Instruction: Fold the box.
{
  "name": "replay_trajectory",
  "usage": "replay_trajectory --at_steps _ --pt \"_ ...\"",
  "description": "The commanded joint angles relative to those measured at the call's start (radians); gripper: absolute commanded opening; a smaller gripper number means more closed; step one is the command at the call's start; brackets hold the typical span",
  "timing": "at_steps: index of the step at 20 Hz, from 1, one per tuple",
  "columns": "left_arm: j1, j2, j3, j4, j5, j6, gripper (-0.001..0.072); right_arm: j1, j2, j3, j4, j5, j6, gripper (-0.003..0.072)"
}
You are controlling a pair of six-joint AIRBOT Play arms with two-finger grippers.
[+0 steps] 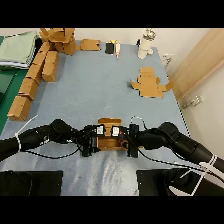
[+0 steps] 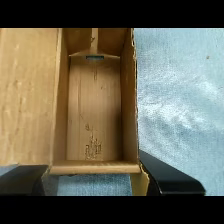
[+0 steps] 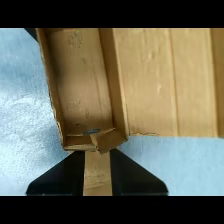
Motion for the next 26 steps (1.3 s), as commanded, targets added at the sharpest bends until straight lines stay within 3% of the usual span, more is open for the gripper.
replay_trajectory --at_steps 1,2,4,8,9,11,12,18,20,22,23,25,26 --pt "0.000 -0.001 0.001 0.000 0.000 0.000 0.0479 0.014 -0.022 0.001 -0.002 0.045 -0.085 0.0220" --pt "0.000 -0.001 0.001 0.000 0.000 0.000 0.0479 0.014 -0.028 0.001 0.013 0.051 -0.108 0.0219" --pt "0.000 -0.001 0.001 0.000 0.000 0.000 0.0479 0.014 -0.035 0.001 0.046 0.050 -0.141 0.0144" --pt "0.000 -0.001 0.001 0.000 0.000 0.000 0.0479 0.025 -0.037 0.001 0.058 0.067 -0.151 0.0144" --pt "0.000 -0.001 0.001 0.000 0.000 0.000 0.0480 0.025 -0.037 0.001 0.071 0.069 -0.150 0.0193" --pt "0.000 -0.001 0.001 0.000 0.000 0.000 0.0479 0.025 -0.045 0.001 0.116 0.069 -0.150 0.0451" --pt "0.000 -0.001 0.001 0.000 0.000 0.000 0.0480 0.025 -0.055 0.001 0.137 0.068 -0.150 0.0527" --pt "0.000 -0.001 0.001 0.000 0.000 0.000 0.0480 0.024 -0.076 0.005 0.131 0.041 -0.105 0.0582" --pt "0.000 -0.001 0.001 0.000 0.000 0.000 0.0480 0.022 -0.039 0.032 0.009 -0.029 0.085 0.0581" --pt "0.000 -0.001 0.001 0.000 0.000 0.000 0.0479 0.022 0.010 0.083 -0.156 -0.194 0.302 0.0575" --pt "0.000 -0.001 0.001 0.000 0.000 0.000 0.0480 0.022 0.036 0.109 -0.225 -0.290 0.404 0.0497" --pt "0.000 -0.001 0.001 0.000 0.000 0.000 0.0480 0.022 0.098 0.144 -0.341 -0.443 0.602 0.0175" --pt "0.000 -0.001 0.001 0.000 0.000 0.000 0.0479 0.018 0.136 0.143 -0.382 -0.472 0.704 0.0076"
